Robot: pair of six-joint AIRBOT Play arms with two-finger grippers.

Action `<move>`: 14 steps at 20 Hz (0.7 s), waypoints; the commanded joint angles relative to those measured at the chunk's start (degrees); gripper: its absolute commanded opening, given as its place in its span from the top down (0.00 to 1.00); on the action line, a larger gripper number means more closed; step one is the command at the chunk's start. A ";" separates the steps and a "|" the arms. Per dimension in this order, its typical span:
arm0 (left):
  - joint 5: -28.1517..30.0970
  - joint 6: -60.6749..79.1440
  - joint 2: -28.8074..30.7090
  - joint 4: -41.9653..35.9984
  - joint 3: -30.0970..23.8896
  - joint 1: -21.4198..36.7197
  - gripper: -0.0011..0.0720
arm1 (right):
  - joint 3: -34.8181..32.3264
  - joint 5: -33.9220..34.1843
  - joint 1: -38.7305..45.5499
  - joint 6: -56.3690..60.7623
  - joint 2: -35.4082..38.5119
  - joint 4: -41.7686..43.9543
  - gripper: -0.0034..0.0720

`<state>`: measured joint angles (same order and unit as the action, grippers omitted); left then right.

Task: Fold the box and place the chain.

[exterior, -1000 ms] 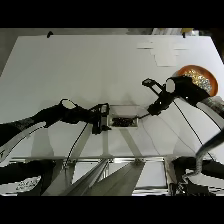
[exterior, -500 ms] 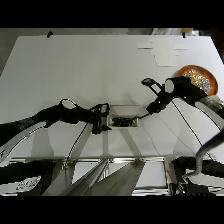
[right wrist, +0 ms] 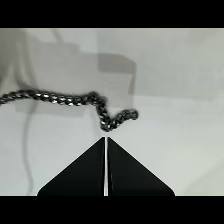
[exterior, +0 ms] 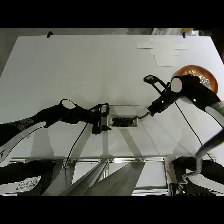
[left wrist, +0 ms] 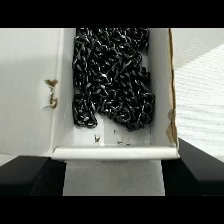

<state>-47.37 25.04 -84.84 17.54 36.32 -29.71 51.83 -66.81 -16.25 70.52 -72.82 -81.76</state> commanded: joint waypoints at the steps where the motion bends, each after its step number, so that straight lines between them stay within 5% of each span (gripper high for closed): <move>1: 0.02 0.00 0.02 0.02 0.02 -0.02 0.68 | 0.00 -1.09 0.00 0.15 5.05 2.99 0.94; 3: 0.00 0.00 0.02 0.02 0.02 -0.02 0.68 | 0.00 -1.07 0.00 0.42 5.68 2.93 0.93; 5: 0.02 0.00 0.02 0.02 0.02 -0.02 0.68 | -0.79 0.68 0.00 3.10 5.03 2.23 0.66; 6: 0.02 0.00 0.02 0.02 0.02 -0.02 0.68 | -1.77 2.27 0.00 3.28 4.55 1.86 0.63; 14: 0.00 0.00 0.02 0.02 0.02 -0.02 0.68 | -8.33 10.75 0.02 6.16 1.88 -2.19 0.63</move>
<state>-47.37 25.02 -84.84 17.54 36.32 -29.71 44.64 -58.85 -16.25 76.01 -69.93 -83.09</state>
